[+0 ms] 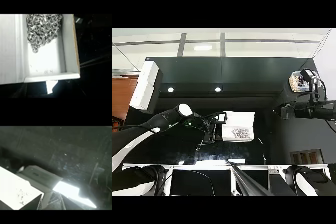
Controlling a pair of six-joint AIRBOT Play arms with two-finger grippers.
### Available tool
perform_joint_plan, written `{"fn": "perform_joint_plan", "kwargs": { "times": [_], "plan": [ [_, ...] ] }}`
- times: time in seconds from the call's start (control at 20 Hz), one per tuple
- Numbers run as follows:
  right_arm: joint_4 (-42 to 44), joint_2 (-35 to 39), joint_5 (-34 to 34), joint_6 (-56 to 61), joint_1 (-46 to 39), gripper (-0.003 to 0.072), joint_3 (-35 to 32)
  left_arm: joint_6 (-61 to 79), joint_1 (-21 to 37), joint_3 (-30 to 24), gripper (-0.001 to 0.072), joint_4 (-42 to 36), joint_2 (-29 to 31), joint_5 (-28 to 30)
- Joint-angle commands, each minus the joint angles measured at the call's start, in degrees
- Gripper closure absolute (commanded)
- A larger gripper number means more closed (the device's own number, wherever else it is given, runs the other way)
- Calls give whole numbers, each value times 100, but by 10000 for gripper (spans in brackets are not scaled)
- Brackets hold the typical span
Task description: Fold the box and place the chain.
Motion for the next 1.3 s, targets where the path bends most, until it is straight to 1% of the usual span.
{"fn": "perform_joint_plan", "kwargs": {
  "times": [0.0,0.1,0.15,0.2,0.35,0.45,0.55,0.65,0.7,0.8,0.85,0.9,0.95,1.05,1.15,1.25],
  "plan": [
    [39,-151,-280,527,186,397,7,2,-2,2,362,2,-2,-9],
    [151,-498,-608,560,470,385,11,2,-2,2,362,2,-2,-15],
    [282,-710,-841,555,632,155,17,2,-2,2,362,2,-2,-15],
    [369,-927,-988,468,796,-11,55,2,-2,2,362,2,-2,-20],
    [378,-1602,-1036,-146,1344,-11,306,2,-2,2,362,2,-2,-39],
    [365,-1731,-1003,-1084,1648,-10,328,2,-2,2,362,2,-2,-39],
    [361,-1729,-675,-2341,1818,-9,341,2,-2,2,362,2,-2,-39],
    [348,-1727,-76,-3217,1832,-10,389,2,-2,2,362,2,-2,-44],
    [249,-1687,175,-3303,1834,-9,435,2,-2,2,361,2,-2,-48],
    [208,-1473,446,-3298,1832,-9,446,2,-2,2,362,2,-2,-52],
    [251,-1362,629,-3296,1840,-9,407,2,-2,2,361,2,-2,-55],
    [275,-1259,671,-3272,1880,-8,282,2,-2,2,361,2,-2,-55],
    [278,-1178,577,-3276,1945,-7,74,2,-2,2,361,2,-2,-57],
    [278,-1145,146,-3355,2155,-7,-284,2,-2,2,362,2,-2,-61],
    [271,-1147,-293,-3613,2435,-8,-382,2,-2,2,361,2,-2,-61],
    [221,-1147,-352,-4079,2634,-7,-382,2,-2,2,361,2,-2,-59]
  ]
}}
